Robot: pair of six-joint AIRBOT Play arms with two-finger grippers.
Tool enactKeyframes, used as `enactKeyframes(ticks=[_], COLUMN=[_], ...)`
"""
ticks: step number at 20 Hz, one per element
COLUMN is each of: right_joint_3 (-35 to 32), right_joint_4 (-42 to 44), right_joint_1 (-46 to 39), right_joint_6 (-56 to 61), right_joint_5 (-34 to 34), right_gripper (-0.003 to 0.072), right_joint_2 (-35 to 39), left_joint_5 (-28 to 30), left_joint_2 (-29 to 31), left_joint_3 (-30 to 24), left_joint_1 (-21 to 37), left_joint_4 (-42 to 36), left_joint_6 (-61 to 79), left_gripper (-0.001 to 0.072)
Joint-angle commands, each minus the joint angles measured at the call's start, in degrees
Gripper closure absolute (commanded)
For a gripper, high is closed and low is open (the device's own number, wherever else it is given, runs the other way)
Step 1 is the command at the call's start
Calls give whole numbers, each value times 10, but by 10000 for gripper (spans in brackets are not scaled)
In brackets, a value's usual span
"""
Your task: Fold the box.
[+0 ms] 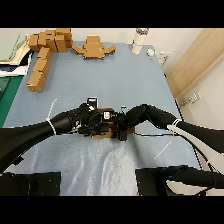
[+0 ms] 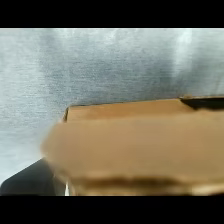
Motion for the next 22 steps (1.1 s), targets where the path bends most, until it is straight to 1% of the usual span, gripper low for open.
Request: enactKeyframes(ticks=[1, 6, 12, 13, 14, 15, 18, 22], right_joint_3=[0, 0, 0, 0, 0, 0, 0, 0], right_joint_4=[-3, -3, -3, -3, -3, -3, -3, -3], right_joint_1=[0, 0, 0, 0, 0, 0, 0, 0], right_joint_6=[0, 0, 0, 0, 0, 0, 0, 0], right_joint_5=[-1, -1, -1, -1, -1, -1, -1, -1], right_gripper=[173, 173, 173, 173, 173, 173, 173, 173], right_joint_2=[0, 0, 0, 0, 0, 0, 0, 0], left_joint_5=[-33, -72, -74, -74, -72, -65, -47, -62], left_joint_2=[0, 0, -4, -8, -11, -13, -13, -13], left_joint_3=[9, 31, 33, 33, 33, 33, 33, 33], left_joint_1=[2, 30, 37, 37, 35, 33, 30, 31], left_joint_4=[1, -5, -3, -2, -3, -5, -6, -6], left_joint_6=[0, 1, 13, 14, 16, 28, 30, 31], left_gripper=[239, 238, 241, 265, 490, 690, 697, 696])
